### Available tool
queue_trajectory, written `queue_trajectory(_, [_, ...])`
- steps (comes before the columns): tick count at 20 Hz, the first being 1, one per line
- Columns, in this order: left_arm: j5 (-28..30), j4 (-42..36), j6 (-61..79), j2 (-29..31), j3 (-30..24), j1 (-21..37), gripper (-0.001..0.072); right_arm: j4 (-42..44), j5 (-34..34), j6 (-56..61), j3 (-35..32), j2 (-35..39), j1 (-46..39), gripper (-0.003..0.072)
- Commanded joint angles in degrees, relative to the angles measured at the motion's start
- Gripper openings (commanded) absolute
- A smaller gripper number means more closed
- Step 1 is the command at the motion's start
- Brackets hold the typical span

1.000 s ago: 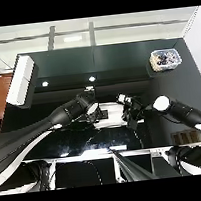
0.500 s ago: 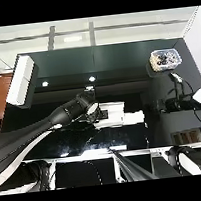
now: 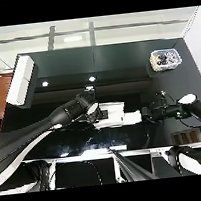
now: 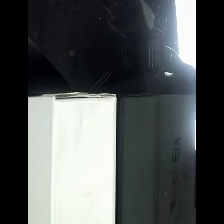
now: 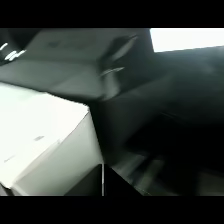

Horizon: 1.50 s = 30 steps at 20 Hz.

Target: Fold the box and place the chain.

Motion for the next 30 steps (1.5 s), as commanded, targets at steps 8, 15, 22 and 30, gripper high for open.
queue_trajectory(8, [-0.2,-0.1,0.0,0.0,0.1,0.0,0.0030,6.6,4.1,-9.3,7.1,-4.3,1.0,0.0296])
queue_trajectory(15, [-0.1,0.0,0.0,0.0,0.1,0.0,0.0031,3.6,12.0,-7.8,9.5,-4.3,1.1,0.0657])
queue_trajectory(22, [-0.1,0.0,0.0,0.0,0.1,0.0,0.0031,2.1,7.5,-4.7,11.0,-4.3,10.9,0.0540])
queue_trajectory(30, [-0.1,0.0,0.0,0.0,0.1,0.0,0.0031,-7.5,-0.1,14.4,20.1,-4.3,21.6,0.0539])
